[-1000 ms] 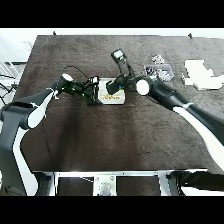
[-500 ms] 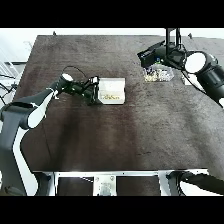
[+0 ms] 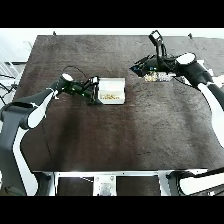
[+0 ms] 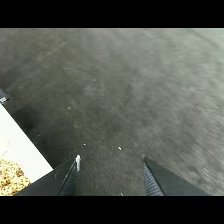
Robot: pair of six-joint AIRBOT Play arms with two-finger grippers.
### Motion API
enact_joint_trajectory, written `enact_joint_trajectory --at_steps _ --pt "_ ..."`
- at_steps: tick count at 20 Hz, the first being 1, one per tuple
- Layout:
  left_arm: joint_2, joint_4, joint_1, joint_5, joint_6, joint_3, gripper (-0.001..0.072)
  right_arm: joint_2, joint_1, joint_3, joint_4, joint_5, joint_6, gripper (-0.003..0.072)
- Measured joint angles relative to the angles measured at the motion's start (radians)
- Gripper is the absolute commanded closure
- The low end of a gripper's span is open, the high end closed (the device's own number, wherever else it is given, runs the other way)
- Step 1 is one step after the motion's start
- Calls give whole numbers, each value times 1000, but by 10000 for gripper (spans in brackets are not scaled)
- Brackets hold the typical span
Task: Fold the box and place the chain.
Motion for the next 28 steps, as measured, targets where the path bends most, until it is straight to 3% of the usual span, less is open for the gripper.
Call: enact_joint_trajectory --at_steps 6,15,28 --pt "0 0 0 0 0 0 349 -139 27 117 15 113 -56 248" --pt "0 0 0 0 0 0 349 -182 87 142 -64 306 -36 245" --pt "0 0 0 0 0 0 349 -185 143 145 -122 373 -36 246"
